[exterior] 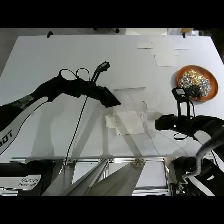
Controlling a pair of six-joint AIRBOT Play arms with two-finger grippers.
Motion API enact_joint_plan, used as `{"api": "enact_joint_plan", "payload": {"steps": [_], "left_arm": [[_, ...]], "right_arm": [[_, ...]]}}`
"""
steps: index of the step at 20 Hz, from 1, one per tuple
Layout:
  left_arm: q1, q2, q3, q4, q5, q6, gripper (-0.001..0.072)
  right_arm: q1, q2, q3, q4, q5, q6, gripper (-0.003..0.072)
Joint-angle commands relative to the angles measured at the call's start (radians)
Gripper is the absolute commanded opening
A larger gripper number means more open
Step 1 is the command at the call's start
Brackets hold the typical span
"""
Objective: Fold the box and place the chain.
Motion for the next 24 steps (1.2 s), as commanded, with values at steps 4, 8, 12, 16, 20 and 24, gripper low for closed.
{"api": "enact_joint_plan", "payload": {"steps": [4, 8, 12, 16, 20, 24], "left_arm": [[-0.019, -0.100, 0.017, -0.066, -0.093, 0.108, 0.0572], [-0.014, -0.111, 0.017, -0.063, -0.116, 0.166, 0.0383], [-0.006, -0.111, 0.017, 0.019, -0.119, 0.172, 0.0195], [-0.006, -0.108, 0.017, 0.027, -0.117, 0.234, 0.0015], [-0.008, -0.101, 0.017, 0.025, -0.105, 0.312, 0.0006], [-0.009, -0.099, 0.017, 0.033, -0.088, 0.386, 0.0005]], "right_arm": [[0.001, 0.001, 0.000, 0.002, 0.000, 0.000, 0.0017], [0.001, 0.001, 0.000, 0.003, 0.000, 0.000, 0.0017], [0.001, 0.001, 0.000, 0.003, 0.000, 0.000, 0.0017], [0.001, 0.001, 0.000, 0.003, 0.000, 0.000, 0.0017], [0.001, 0.001, 0.000, 0.005, 0.000, 0.000, 0.0017], [0.001, 0.001, 0.001, 0.043, -0.004, -0.011, 0.0078]]}}
